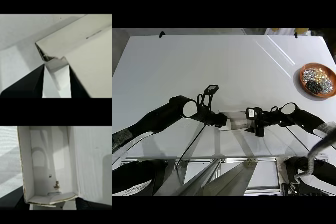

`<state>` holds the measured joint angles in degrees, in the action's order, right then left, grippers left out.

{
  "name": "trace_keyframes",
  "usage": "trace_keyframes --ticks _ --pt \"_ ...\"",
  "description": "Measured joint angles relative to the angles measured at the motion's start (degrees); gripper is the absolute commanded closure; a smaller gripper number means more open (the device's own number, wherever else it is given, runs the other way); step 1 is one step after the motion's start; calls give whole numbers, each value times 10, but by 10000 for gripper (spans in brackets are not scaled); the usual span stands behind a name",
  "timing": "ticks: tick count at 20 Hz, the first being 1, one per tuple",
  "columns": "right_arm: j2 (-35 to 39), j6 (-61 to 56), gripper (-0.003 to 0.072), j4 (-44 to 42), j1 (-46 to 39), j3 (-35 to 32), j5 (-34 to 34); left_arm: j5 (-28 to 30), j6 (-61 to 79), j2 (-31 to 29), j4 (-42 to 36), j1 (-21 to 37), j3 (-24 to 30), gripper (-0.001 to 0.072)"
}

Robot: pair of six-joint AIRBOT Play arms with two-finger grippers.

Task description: Fold the box and place the chain.

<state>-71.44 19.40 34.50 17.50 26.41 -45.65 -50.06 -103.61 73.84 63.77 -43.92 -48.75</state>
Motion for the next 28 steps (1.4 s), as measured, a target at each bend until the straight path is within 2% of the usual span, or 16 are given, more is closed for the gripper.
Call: trace_keyframes --ticks 10,11,12,13,15,25,28 --pt "0 0 394 0 0 0 0 -94 -189 76 120 -52 -108 364" --pt "0 0 394 0 0 0 0 -105 -207 84 130 -57 -120 373" --pt "0 0 394 0 0 0 0 -117 -225 93 140 -61 -133 426" --pt "0 0 394 0 0 0 0 -127 -241 101 148 -64 -143 449" --pt "0 0 394 0 0 0 0 -144 -278 116 163 -72 -161 449" --pt "0 0 394 0 0 0 0 -174 -362 162 202 -95 -178 462" --pt "0 0 394 0 0 0 0 -175 -374 168 218 -103 -178 599"
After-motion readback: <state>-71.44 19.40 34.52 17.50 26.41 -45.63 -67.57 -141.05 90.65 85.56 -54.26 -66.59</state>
